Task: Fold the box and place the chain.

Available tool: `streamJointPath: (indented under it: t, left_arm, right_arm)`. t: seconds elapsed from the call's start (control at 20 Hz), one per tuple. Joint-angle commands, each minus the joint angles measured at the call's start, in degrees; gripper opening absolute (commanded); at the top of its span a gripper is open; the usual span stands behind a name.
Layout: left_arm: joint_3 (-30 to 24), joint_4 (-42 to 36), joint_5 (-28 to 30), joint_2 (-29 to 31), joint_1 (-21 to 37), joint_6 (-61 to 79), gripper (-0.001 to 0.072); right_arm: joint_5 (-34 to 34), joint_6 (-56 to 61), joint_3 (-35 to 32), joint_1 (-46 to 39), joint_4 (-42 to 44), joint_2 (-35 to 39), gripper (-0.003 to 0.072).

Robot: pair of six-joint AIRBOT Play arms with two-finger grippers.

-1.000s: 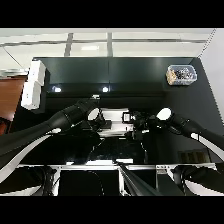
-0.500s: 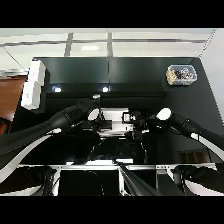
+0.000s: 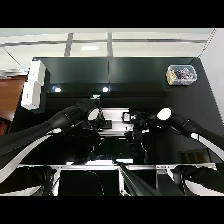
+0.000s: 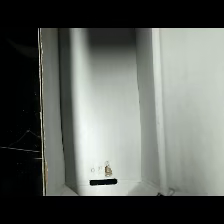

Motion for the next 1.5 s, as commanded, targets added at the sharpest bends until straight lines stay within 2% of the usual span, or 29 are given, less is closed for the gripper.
streamJointPath:
  t: [0.0, 0.4, 0.45, 0.5, 0.55, 0.6, 0.9, 0.95, 1.0, 1.35, 1.4, 1.45]
  left_arm:
    - [0.07, -0.35, 0.13, 0.02, -0.02, 0.13, 0.0029]
    - [0.07, -0.33, -0.09, 0.02, -0.02, 0.11, 0.0029]
    - [0.07, -0.33, -0.15, 0.02, -0.02, 0.11, 0.0029]
    - [0.07, -0.35, -0.13, 0.02, -0.02, 0.11, 0.0029]
    - [0.07, -0.33, -0.13, 0.02, -0.02, 0.11, 0.0029]
    - [0.07, -0.35, -0.13, 0.02, -0.02, 0.11, 0.0029]
    - [0.07, -0.35, -0.13, 0.02, -0.02, 0.11, 0.0029]
    - [0.07, -0.35, -0.13, 0.02, -0.02, 0.11, 0.0029]
    - [0.07, -0.35, -0.11, 0.02, -0.02, 0.11, 0.0029]
    - [0.07, -0.35, -0.13, 0.02, -0.02, 0.11, 0.0029]
    - [0.07, -0.35, -0.11, 0.02, -0.02, 0.11, 0.0029]
    - [0.07, -0.35, -0.11, 0.02, -0.02, 0.11, 0.0029]
  right_arm:
    - [-0.02, -0.02, 0.04, 0.02, 0.00, -0.02, 0.0128]
    - [0.50, 0.13, 0.04, 0.00, 0.02, 0.07, 0.0131]
    - [1.11, 0.13, 0.04, 0.00, -0.02, 0.20, 0.0169]
    - [2.01, 0.24, 0.04, -0.11, 0.04, 0.44, 0.0401]
    - [2.51, 0.61, 0.04, -0.13, 0.04, 0.76, 0.0527]
    - [2.99, 1.01, 0.04, -0.15, -0.11, 1.36, 0.0575]
    - [6.88, 1.90, 0.04, -3.50, -2.93, 5.57, 0.0577]
    - [8.20, 2.84, 0.04, -4.15, -4.20, 5.60, 0.0675]
    - [8.33, 4.28, 0.04, -4.48, -6.40, 5.60, 0.0716]
    - [8.52, 5.75, 0.04, -4.98, -10.71, 5.57, 0.0713]
    - [9.18, 5.09, 0.04, -4.98, -10.47, 5.57, 0.0682]
    - [10.14, 4.79, 0.04, -4.98, -10.45, 5.57, 0.0576]
